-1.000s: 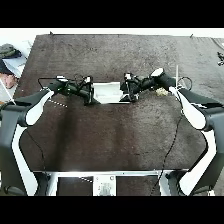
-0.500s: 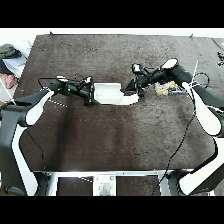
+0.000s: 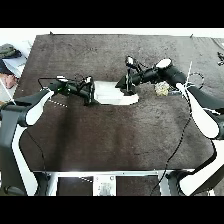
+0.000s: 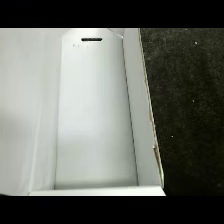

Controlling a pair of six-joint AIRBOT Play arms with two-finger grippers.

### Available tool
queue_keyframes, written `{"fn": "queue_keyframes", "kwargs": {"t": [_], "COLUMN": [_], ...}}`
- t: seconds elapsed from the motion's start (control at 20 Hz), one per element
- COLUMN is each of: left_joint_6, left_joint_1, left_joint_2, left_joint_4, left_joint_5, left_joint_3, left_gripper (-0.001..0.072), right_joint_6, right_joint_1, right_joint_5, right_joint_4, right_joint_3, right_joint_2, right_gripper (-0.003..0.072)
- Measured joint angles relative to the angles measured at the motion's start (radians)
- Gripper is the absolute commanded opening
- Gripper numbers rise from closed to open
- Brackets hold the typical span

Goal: Fold the box and place the chain.

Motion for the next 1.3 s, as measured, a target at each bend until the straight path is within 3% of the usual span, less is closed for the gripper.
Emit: {"fn": "queue_keyframes", "kwargs": {"t": [0.55,1.3], "left_joint_6": [-0.001,-0.013], "left_joint_1": [0.0,0.0], "left_joint_2": [0.0,0.0], "left_joint_4": [-0.001,-0.002], "left_joint_5": [0.002,0.0], "left_joint_3": [0.0,0.0], "left_gripper": [0.0278,0.0278], "right_joint_6": [0.039,-0.034], "right_joint_1": [0.004,0.002], "right_joint_5": [-0.33,-0.346], "right_joint_4": [0.011,0.062], "right_joint_3": [-0.114,-0.135], "right_joint_2": [0.0,-0.056], "right_gripper": [-0.0007,-0.0008]}}
